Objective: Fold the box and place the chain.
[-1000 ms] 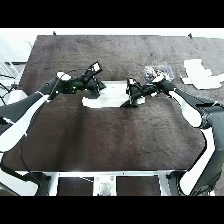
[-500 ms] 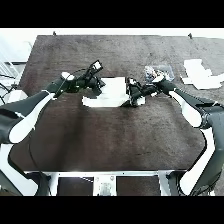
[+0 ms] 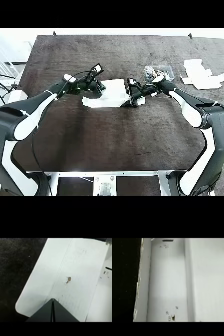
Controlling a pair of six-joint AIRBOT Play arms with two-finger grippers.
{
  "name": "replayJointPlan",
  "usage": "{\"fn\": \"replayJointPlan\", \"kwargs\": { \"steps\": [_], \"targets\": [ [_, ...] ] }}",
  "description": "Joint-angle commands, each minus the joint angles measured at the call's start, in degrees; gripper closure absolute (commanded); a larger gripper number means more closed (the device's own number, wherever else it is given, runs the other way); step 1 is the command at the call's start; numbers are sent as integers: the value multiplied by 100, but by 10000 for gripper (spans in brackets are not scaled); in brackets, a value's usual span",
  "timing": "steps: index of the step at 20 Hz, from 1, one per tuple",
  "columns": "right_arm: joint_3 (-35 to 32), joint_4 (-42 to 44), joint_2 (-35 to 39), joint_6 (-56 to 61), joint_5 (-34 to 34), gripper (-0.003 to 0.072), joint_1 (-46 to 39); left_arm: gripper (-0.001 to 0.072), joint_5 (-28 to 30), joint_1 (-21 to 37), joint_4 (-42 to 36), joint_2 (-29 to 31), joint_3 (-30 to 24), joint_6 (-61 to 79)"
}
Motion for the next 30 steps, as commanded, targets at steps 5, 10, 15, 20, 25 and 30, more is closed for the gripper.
{"fn": "replayJointPlan", "kwargs": {
  "steps": [5, 10, 15, 20, 25, 30],
  "targets": [
    [2, 2, 0, 4, -2, 99, -2, 690, -962, 278, 636, 662, 269, -9],
    [2, 2, 0, 4, -2, 99, -2, 114, -2135, 472, 2192, 861, 306, -160],
    [2, 2, 0, 4, -2, 99, 0, 111, -2481, 466, 2695, 846, 304, -267],
    [2, 2, 0, 4, -2, 100, 0, 111, -2144, 282, 2791, 846, 142, -240],
    [2, 2, 0, 4, -2, 100, 0, 111, -1681, 111, 2747, 750, -166, -186],
    [2, 2, 0, 4, 0, 100, 7, 111, -1486, 111, 2608, 409, -164, -195]
  ]
}}
